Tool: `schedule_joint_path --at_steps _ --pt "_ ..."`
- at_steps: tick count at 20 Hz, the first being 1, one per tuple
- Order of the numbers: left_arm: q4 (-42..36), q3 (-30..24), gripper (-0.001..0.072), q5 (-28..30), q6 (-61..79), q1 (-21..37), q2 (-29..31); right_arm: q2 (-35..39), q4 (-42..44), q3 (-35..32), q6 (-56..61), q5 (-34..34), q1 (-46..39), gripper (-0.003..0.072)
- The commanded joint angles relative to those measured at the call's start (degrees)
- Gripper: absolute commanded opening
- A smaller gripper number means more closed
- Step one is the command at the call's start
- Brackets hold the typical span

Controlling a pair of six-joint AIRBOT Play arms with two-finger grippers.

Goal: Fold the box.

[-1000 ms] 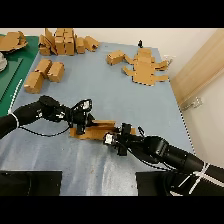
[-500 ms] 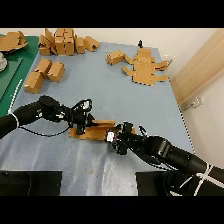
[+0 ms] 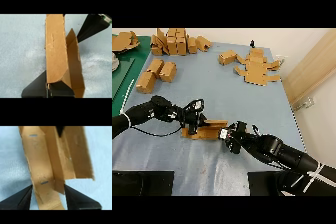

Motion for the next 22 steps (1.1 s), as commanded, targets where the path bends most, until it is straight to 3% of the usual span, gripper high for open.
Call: schedule_joint_path --at_steps 1,9,13,17,22 --pt "0.04 -0.02 0.0012 -0.02 0.02 0.04 0.0 -0.26 1.57 0.04 1.01 1.97 -1.75 0.061" --pt "0.02 -0.02 0.0012 -0.02 0.02 0.04 0.0 -0.44 1.31 0.04 0.81 4.55 -2.56 0.0609" --pt "0.02 -0.02 0.0012 -0.02 0.02 0.04 0.0 -3.06 4.31 0.04 -3.67 9.53 -5.84 0.0609" --pt "0.02 -0.02 0.0012 -0.02 0.02 0.04 0.0 -4.39 25.11 0.42 -24.9 8.59 -8.85 0.0609" --pt "0.04 -0.02 0.0012 -0.02 0.02 0.04 0.0 -8.63 50.93 6.93 -55.71 -9.2 -17.42 0.0609"
